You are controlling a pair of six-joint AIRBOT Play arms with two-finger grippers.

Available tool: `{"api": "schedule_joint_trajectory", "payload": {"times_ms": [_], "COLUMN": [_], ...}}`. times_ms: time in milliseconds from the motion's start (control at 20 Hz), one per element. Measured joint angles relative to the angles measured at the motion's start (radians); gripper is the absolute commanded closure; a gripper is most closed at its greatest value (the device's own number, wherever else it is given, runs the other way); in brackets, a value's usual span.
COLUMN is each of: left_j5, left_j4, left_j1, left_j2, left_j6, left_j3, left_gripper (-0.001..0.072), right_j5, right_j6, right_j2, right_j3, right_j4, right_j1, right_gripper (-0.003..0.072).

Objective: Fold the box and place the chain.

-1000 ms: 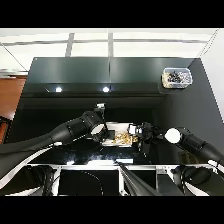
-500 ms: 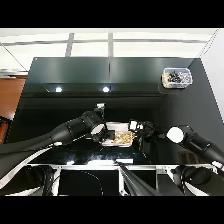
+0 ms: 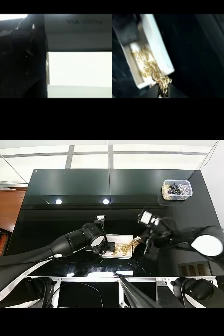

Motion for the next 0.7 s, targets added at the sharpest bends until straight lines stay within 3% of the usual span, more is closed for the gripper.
{"api": "schedule_joint_trajectory", "payload": {"times_ms": [350,700], "left_j5": [0.001,0.002], "left_j4": [0.000,0.000], "left_j1": [0.000,0.000], "left_j2": [0.000,0.000], "left_j6": [0.000,0.000], "left_j3": [0.000,0.000], "left_gripper": [0.0678,0.0678], "right_j5": [0.016,-0.004], "right_j6": [0.114,0.162], "right_j2": [0.025,-0.041], "right_j3": [0.165,0.100], "right_j4": [0.248,0.328], "right_j1": [0.000,0.002], "right_gripper": [0.0674,0.0674]}}
